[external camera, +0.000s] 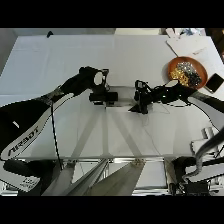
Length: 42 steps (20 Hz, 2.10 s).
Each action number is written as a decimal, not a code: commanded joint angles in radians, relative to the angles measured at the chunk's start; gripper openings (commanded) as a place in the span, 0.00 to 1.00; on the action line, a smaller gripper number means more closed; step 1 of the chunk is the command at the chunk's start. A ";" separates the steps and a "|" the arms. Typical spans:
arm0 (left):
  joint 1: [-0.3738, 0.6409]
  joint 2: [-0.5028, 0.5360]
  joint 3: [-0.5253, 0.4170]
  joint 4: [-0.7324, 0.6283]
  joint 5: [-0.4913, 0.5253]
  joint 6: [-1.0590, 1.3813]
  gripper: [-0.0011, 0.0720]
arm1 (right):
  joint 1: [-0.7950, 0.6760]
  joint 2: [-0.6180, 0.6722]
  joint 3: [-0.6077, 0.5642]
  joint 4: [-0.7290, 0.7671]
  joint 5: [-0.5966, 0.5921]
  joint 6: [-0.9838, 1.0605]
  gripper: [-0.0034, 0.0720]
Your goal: Fold the box and place the chain.
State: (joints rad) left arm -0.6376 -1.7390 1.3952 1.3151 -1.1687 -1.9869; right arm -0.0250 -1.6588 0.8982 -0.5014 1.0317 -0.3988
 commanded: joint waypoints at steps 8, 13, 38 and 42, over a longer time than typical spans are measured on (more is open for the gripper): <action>0.210 0.260 0.000 -0.275 -0.301 0.834 0.71 | 0.000 0.000 0.000 0.002 0.002 0.001 0.59; 0.374 0.260 -0.063 -0.410 -0.189 1.402 0.72 | 0.000 0.000 0.000 0.002 0.002 0.001 0.59; 0.347 -0.016 -0.245 -0.757 -0.029 2.363 0.97 | 0.000 0.000 0.001 0.002 0.002 0.001 0.59; 0.347 -0.016 -0.245 -0.730 -0.031 2.340 0.97 | 0.000 0.000 0.000 0.002 0.002 0.001 0.59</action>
State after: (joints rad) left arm -0.2890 -1.7542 1.1500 0.5652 -1.1908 0.3664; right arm -0.0254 -1.6588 0.8986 -0.5007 1.0344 -0.3996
